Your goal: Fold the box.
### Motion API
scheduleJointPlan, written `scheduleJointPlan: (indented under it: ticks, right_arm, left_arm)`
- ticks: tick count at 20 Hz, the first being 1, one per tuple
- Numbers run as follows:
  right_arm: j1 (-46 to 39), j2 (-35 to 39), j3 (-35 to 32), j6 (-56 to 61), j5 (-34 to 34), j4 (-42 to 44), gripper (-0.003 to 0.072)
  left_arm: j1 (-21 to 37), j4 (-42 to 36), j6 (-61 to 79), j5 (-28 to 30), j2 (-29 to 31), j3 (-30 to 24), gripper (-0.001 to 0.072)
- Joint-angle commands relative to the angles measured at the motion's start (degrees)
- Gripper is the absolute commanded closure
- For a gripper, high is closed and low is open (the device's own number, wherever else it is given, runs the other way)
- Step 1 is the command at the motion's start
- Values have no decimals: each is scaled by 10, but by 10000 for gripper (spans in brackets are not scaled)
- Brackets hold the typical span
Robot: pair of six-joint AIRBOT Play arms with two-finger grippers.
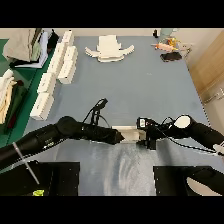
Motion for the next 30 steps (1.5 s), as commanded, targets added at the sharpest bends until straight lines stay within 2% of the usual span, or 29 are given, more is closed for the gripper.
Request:
scheduleJointPlan:
  ticks: [1,5,13,16,20,25,30]
  right_arm:
    - [0,0,0,0,0,0,177]
    - [0,0,0,0,0,0,177]
    - [0,0,0,0,-1,0,177]
    - [0,0,0,0,-1,0,177]
    - [0,0,0,0,-1,0,177]
    - [0,0,0,0,-1,0,177]
    - [0,0,0,0,-1,0,177]
  left_arm:
    - [6,-54,-14,43,-87,47,697]
    - [23,-107,-16,98,-114,56,697]
    - [31,-113,-57,108,-116,55,697]
    - [44,-111,-77,101,-124,46,697]
    - [47,-109,-87,64,-139,40,697]
    - [64,-110,-87,69,-174,40,697]
    - [90,-108,-86,50,-178,40,697]
